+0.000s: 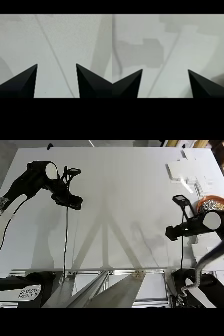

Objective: Fold the box and place the chain.

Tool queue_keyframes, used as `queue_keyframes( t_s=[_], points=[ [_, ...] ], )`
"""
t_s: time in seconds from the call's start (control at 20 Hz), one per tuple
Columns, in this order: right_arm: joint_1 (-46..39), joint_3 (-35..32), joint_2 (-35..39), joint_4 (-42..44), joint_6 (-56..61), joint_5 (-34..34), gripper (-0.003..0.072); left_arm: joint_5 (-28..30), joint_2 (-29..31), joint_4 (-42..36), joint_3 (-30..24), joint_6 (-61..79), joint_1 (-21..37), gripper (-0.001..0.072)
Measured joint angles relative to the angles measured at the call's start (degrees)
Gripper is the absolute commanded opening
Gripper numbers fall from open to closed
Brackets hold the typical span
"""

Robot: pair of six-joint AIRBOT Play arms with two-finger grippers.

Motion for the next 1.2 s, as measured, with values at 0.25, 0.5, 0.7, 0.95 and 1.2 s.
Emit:
queue_keyframes(
  t_s=[0.25,0.5,0.7,0.95,1.2],
  points=[
    [-15.37,0.0,-0.02,-18.53,-0.87,-2.47,0.0703,0.0,0.0,0.0,0.0,0.0,0.02,0.0533],
    [-30.16,0.0,-3.45,-24.41,-2.91,-8.09,0.0703,0.0,0.0,0.0,0.0,0.0,0.0,0.0533],
    [-38.42,0.0,-8.04,-26.18,-4.22,-9.29,0.0683,0.02,0.0,0.0,0.0,0.0,0.0,0.0533],
    [-45.99,0.0,-9.77,-31.19,-4.5,-11.89,0.058,0.0,0.0,0.0,0.0,-0.02,0.0,0.0533],
    [-51.21,0.02,-10.19,-33.9,-3.23,-16.04,0.0579,0.02,0.0,0.0,0.0,-0.02,0.02,0.0533]
  ],
)
